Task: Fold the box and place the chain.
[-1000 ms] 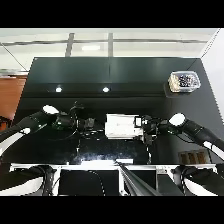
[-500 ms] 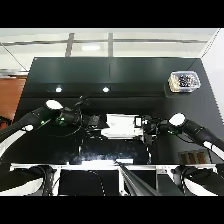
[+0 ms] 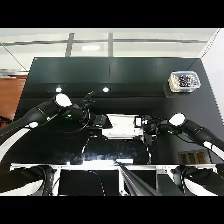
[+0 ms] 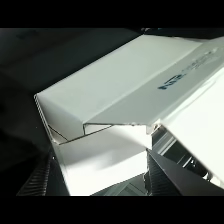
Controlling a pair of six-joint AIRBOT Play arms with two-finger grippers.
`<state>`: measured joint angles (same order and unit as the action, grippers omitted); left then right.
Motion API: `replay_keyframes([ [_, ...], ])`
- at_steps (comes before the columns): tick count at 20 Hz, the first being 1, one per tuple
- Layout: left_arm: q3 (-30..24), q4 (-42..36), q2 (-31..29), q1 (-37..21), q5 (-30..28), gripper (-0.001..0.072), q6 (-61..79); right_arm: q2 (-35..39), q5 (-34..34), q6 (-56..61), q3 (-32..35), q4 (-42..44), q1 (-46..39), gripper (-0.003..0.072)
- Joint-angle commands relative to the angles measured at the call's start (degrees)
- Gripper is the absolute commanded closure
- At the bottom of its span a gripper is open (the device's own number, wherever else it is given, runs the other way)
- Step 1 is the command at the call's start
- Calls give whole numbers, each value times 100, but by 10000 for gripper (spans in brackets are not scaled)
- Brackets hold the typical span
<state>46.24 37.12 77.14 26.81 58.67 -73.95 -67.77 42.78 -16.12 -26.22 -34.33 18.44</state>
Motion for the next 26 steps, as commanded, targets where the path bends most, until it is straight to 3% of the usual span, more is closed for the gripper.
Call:
replay_keyframes([
  [1,87,162,-2,48,-42,36,-173,2,0,2,4,2,2,491],
  [6,87,164,-2,48,-39,39,-173,2,0,2,4,2,2,491],
  [7,87,164,-2,48,-37,137,-173,2,0,2,4,2,2,492],
  [8,87,162,-2,48,-37,185,-173,2,0,2,4,2,2,491],
  [14,157,302,-4,258,-326,186,-343,2,-4,4,4,2,2,492],
  [20,334,1325,-2,828,-922,186,-1495,2,-13,7,4,4,2,492],
  [26,479,2479,7,1217,-1045,186,-2612,2,-17,11,4,7,2,492],
])
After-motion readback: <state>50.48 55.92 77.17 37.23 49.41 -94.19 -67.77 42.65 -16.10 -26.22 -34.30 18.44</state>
